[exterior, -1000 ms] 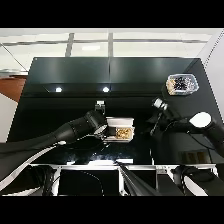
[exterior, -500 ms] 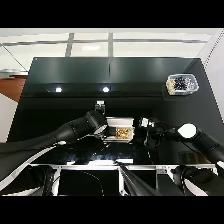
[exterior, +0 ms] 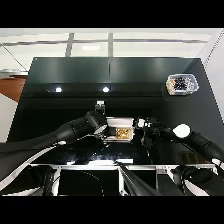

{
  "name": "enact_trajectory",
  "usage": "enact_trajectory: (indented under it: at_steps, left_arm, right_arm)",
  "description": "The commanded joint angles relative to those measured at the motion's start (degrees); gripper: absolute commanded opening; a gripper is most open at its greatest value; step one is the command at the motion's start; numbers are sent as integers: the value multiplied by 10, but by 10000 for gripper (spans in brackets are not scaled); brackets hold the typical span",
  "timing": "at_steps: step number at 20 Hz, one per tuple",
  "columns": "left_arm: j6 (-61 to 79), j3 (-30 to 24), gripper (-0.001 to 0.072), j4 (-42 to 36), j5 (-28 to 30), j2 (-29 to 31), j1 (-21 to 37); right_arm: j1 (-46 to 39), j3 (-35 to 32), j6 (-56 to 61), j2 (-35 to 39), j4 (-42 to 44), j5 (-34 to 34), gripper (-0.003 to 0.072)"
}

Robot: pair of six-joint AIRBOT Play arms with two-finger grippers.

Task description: Fold the box and place the chain.

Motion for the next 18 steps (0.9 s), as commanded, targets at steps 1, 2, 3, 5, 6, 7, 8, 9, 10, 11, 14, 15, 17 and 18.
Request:
enact_trajectory:
  at_steps: [1,2,3,5,6,7,8,9,10,11,14,15,17,18]
  left_arm:
    - [0,0,31,0,0,0,0]
    - [0,0,32,0,0,0,0]
    - [0,0,32,0,0,0,0]
    - [0,0,31,0,0,0,0]
    - [0,0,32,0,0,0,0]
    - [0,0,32,0,0,0,0]
    - [0,0,31,0,0,0,0]
    - [0,0,32,0,0,0,0]
    - [0,0,31,0,0,0,0]
    - [0,0,32,0,0,0,0]
    - [0,0,32,0,0,0,0]
    - [0,0,32,0,0,0,0]
    - [0,0,32,0,0,0,0]
    - [0,0,32,0,0,0,0]
  right_arm:
    - [1,0,-20,-5,38,-20,574]
    - [1,0,-21,-7,45,-21,575]
    - [1,0,-21,-9,50,-20,574]
    - [1,0,-21,-16,49,-21,575]
    - [1,0,-21,-20,46,-22,574]
    - [1,0,-21,-25,46,-23,574]
    - [1,0,-22,-29,46,-25,573]
    - [2,0,-22,-29,46,-26,535]
    - [4,0,-22,-30,45,-26,535]
    - [4,0,-24,-30,45,-26,535]
    - [4,0,-25,-30,45,-26,535]
    - [4,0,-25,-30,45,-26,535]
    - [9,0,-26,-30,45,-26,535]
    - [14,0,-26,-30,45,-26,535]
